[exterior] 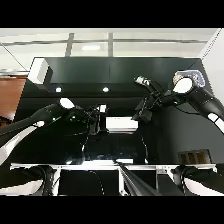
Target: Fold the box and place the chain.
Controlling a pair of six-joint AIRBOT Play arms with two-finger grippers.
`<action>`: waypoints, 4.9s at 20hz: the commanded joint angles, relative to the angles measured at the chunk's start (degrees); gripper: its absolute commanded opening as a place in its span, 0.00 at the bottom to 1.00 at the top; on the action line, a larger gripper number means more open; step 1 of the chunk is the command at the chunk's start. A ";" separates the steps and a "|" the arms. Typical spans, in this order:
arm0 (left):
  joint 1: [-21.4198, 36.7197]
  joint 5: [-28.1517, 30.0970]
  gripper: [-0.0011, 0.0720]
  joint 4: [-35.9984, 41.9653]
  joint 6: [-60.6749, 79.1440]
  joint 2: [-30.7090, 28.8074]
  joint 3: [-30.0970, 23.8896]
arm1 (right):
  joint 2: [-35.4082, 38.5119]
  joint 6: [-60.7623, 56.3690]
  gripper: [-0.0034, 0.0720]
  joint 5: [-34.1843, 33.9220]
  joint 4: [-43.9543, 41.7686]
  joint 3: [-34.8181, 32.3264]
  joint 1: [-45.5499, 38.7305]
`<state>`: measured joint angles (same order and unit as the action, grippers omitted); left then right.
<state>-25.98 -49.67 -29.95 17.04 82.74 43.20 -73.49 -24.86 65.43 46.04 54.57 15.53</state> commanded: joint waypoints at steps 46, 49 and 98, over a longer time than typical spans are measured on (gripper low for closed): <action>0.02 0.04 0.56 0.00 0.02 0.04 0.02 | 0.00 7.93 0.42 0.57 1.44 -3.45 5.29; 0.02 0.04 0.56 0.00 0.04 0.04 0.02 | 0.02 7.91 0.42 0.00 1.31 -3.87 6.08; -6.60 -2.23 0.98 -8.41 -24.61 -9.11 11.30 | 20.59 -30.62 0.06 4.61 5.92 -6.25 -28.44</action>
<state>-29.28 -52.84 -38.87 -2.00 73.58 50.39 -53.39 -55.57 71.83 50.61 48.82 -10.87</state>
